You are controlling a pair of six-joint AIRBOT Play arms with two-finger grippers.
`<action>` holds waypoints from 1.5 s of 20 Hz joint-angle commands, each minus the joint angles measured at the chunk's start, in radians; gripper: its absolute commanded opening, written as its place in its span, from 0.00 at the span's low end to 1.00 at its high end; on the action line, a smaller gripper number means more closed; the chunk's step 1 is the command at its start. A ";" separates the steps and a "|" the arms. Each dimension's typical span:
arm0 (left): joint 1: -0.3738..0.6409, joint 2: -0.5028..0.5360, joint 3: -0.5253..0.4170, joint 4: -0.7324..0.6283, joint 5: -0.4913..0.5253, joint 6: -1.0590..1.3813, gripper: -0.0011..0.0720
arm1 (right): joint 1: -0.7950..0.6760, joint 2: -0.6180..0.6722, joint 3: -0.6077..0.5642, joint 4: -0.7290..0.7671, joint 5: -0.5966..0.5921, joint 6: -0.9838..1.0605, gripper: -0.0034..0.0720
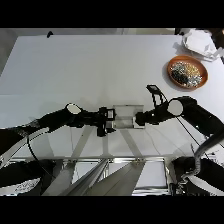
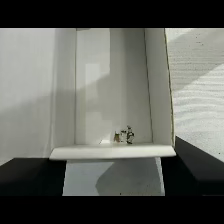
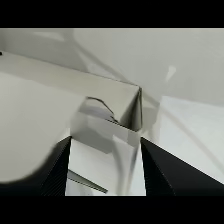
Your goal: Fold the box and place the chain.
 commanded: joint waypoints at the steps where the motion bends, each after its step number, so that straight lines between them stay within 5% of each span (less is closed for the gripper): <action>1: 0.000 0.000 0.001 0.000 0.000 0.000 0.13 | 0.070 -0.042 0.054 -0.064 -0.002 0.144 0.69; 12: 0.000 0.000 0.001 0.000 0.000 0.000 0.13 | 0.206 -0.110 0.099 -0.296 0.043 0.427 0.68; 15: 0.000 0.000 0.001 0.001 0.000 0.000 0.13 | 0.206 -0.112 0.099 -0.320 0.036 0.459 0.58; 23: 0.000 0.000 0.001 0.000 0.000 0.000 0.13 | 0.229 -0.182 0.099 -0.320 0.009 0.491 0.55; 26: 0.000 0.000 0.001 0.000 0.000 0.000 0.13 | 0.241 -0.196 0.099 -0.323 0.008 0.532 0.48; 30: 0.000 0.000 0.001 0.000 0.000 0.000 0.13 | 0.241 -0.196 0.099 -0.340 0.018 0.534 0.25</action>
